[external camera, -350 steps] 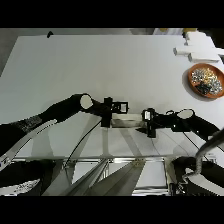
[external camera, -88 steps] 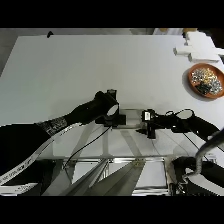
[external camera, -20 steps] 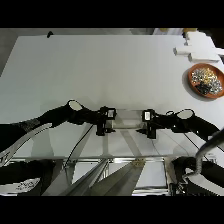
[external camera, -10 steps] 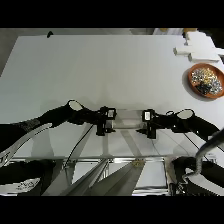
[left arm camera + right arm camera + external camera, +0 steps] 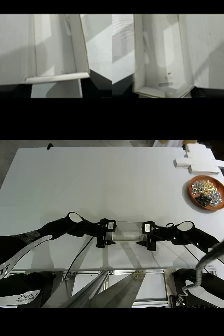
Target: Fold the box and place the chain.
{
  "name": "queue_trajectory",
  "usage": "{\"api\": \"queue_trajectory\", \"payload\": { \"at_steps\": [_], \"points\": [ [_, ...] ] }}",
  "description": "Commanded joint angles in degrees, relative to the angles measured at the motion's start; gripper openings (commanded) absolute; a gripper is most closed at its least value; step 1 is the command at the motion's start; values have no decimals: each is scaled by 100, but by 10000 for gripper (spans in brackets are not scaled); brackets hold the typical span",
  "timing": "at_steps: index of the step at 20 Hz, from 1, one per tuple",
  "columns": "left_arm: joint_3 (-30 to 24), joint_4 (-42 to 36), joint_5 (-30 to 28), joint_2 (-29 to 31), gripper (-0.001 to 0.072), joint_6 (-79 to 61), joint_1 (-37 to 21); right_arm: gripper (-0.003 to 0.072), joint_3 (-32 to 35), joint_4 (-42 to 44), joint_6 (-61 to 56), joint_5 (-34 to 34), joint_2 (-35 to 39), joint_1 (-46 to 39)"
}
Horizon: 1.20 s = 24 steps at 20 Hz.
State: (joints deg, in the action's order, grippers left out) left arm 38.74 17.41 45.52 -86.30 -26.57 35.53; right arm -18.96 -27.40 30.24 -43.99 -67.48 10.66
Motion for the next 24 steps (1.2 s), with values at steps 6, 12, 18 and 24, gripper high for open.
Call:
{"api": "queue_trajectory", "payload": {
  "at_steps": [6, 12, 18, 24],
  "points": [
    [-2, 20, -28, 7, 272, -2, -7, 683, -9, -1620, -1582, 35, 874, -2],
    [-2, 20, -31, 7, 272, -4, -9, 626, -9, -3235, -3405, -592, 2389, 0],
    [-2, 20, -31, 7, 272, -4, -9, 20, -7, -1362, -3132, -739, 3187, 0],
    [-2, 20, -31, 7, 272, -4, -7, 20, -7, 1029, -2747, 1279, 2205, 0]
  ]
}}
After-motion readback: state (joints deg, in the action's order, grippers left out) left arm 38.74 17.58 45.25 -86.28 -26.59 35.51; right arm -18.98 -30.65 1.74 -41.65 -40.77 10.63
